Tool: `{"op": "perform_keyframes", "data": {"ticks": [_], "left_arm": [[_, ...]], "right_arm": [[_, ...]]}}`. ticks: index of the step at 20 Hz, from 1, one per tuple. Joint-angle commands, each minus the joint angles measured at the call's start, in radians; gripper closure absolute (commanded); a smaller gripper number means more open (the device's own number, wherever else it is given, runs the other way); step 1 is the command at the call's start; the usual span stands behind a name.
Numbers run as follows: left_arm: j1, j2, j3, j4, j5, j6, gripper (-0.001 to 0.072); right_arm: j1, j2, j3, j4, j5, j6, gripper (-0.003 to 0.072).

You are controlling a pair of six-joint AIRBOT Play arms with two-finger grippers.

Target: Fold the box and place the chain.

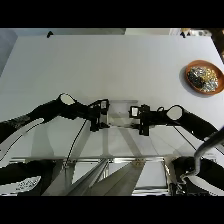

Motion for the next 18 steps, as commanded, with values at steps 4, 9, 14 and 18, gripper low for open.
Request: {"op": "perform_keyframes", "data": {"ticks": [4, 9, 14, 18], "left_arm": [[0.0, 0.0, 0.0, 0.0, 0.0, 0.0, 0.0435], [0.001, 0.0, 0.0, 0.0, 0.0, 0.001, 0.0435], [0.0, 0.0, 0.0, 0.0, 0.0, 0.0, 0.0435], [0.0, 0.0, 0.0, 0.0, 0.0, 0.0, 0.0435]], "right_arm": [[0.001, -0.003, 0.0, 0.002, -0.016, 0.01, 0.0207], [-0.009, 0.055, -0.001, -0.189, -0.014, 0.354, 0.0243], [-0.087, 0.28, -0.001, -0.343, 0.083, 0.585, 0.0614], [-0.216, 0.476, -0.001, -0.384, 0.15, 0.82, 0.0663]]}}
